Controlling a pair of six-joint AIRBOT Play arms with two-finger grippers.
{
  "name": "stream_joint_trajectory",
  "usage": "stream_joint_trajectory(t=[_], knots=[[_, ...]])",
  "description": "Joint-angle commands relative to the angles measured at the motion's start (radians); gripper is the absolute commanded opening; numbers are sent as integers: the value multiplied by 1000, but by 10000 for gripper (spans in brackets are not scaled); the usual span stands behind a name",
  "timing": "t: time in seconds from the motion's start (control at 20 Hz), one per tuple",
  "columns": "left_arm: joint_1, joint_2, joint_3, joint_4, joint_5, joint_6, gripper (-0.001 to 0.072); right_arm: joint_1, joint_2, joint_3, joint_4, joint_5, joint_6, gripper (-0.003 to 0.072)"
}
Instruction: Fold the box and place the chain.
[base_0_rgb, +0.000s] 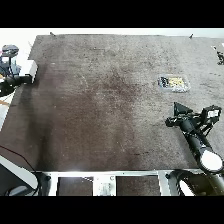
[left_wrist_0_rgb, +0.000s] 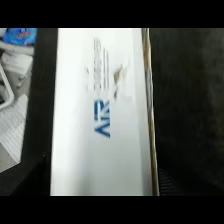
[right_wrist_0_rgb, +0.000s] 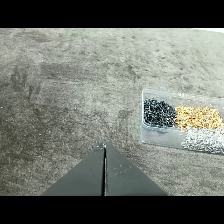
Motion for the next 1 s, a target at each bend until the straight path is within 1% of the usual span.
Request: stream_joint_trajectory(t=[0.0,0.1,0.2,0.25,0.3,0.35,0.45,0.5,0.55,0.6,0.65,0.8,0.9,0.95], knots=[[0,57,37,-4,-47,-2,720,0,0,0,0,0,0,13],[0,118,67,-3,-77,-2,719,0,0,0,0,0,0,13],[0,200,79,-5,-83,-3,718,0,0,0,0,0,0,13],[0,245,79,-8,-95,-6,640,0,1,0,0,0,0,13],[0,290,79,-12,-131,-19,268,0,0,0,0,0,0,13],[0,334,79,-24,-180,-14,6,0,0,0,0,0,0,13],[-6,404,79,-97,-276,-21,5,0,0,0,0,-1,0,13],[-15,436,69,-135,-286,-19,5,0,0,0,0,0,0,13],[-29,480,44,-171,-264,-17,5,0,0,0,0,-1,0,13],[-49,534,0,-208,-233,18,4,0,0,0,0,-1,0,13],[-75,593,-58,-232,-187,70,5,0,0,0,0,-1,0,12],[-178,805,-303,-329,22,191,5,0,0,0,0,-5,0,13],[-243,947,-481,-431,107,311,5,0,0,0,0,-7,0,13],[-270,1018,-570,-480,121,357,5,0,0,0,0,-7,0,13]])
